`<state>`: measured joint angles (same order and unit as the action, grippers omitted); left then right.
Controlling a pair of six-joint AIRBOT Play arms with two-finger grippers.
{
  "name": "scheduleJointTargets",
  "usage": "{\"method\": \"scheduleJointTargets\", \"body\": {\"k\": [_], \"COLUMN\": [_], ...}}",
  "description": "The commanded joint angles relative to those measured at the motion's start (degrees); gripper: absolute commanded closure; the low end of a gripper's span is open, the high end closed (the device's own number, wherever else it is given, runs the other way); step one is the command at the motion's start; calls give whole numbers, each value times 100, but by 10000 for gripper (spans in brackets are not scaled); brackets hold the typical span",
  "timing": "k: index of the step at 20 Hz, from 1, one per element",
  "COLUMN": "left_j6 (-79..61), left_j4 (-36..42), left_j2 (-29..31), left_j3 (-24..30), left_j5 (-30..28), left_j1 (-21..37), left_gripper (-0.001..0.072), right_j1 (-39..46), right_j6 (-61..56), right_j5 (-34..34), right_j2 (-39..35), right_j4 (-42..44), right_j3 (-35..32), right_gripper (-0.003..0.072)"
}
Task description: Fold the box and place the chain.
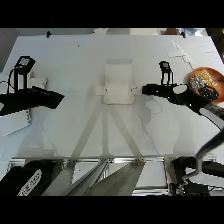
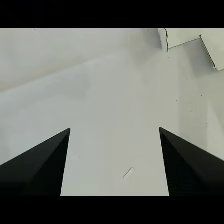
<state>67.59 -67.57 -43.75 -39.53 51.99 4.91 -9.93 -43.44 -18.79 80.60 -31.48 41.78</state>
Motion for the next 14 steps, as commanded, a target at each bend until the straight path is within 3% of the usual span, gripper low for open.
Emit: {"method": "scheduleJointTargets", "body": {"k": [1, 6, 9, 14], "left_j6": [-623, -1014, -1773, -2531], "left_j4": [586, 1373, 1467, 1589], "left_j2": [-472, -2549, -3506, -4743], "left_j3": [-149, -1685, -2686, -3908], "left_j5": [131, 1327, 1283, 981], "left_j1": [-4, -129, -507, -713], "left_gripper": [62, 61, 1, 1], "right_j1": [-4, -4, -4, -4], "right_j6": [0, 0, 0, 0], "right_j5": [-2, -2, -2, 0], "right_j2": [-4, -4, -4, -4], "right_j4": [0, 0, 0, 0], "right_j3": [0, 0, 0, 0], "right_gripper": [677, 677, 677, 677]}}
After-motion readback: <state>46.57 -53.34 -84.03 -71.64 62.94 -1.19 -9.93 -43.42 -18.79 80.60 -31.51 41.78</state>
